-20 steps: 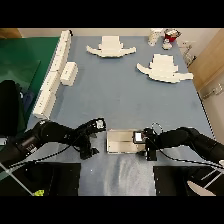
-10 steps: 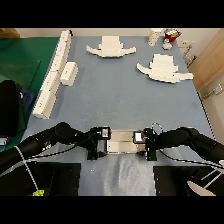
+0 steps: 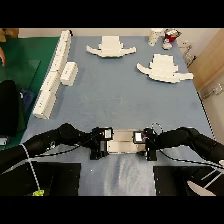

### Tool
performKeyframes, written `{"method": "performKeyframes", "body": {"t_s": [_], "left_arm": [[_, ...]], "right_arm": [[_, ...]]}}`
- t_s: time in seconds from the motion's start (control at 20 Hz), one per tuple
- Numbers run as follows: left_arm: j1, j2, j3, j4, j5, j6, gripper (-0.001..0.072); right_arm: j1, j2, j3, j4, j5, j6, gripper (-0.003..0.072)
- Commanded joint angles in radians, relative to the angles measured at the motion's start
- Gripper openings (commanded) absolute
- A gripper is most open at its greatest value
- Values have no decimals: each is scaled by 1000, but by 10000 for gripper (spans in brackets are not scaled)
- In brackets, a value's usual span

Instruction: Fold the box.

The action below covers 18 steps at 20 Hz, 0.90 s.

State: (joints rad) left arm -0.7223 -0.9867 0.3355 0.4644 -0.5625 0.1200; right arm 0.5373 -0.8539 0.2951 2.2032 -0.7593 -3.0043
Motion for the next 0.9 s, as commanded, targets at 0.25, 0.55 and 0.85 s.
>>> {"method": "performKeyframes", "body": {"t_s": [0.25, 0.55, 0.85], "left_arm": [[-33, -43, 1, -17, 74, 31, 696], [-33, -46, 1, -17, 71, 63, 411], [-32, -46, 1, -17, 66, 68, 411]], "right_arm": [[0, 0, 1, 0, 0, 0, 501], [0, 0, 1, 0, 0, 0, 502], [0, 0, 1, 0, 0, 0, 501]]}}
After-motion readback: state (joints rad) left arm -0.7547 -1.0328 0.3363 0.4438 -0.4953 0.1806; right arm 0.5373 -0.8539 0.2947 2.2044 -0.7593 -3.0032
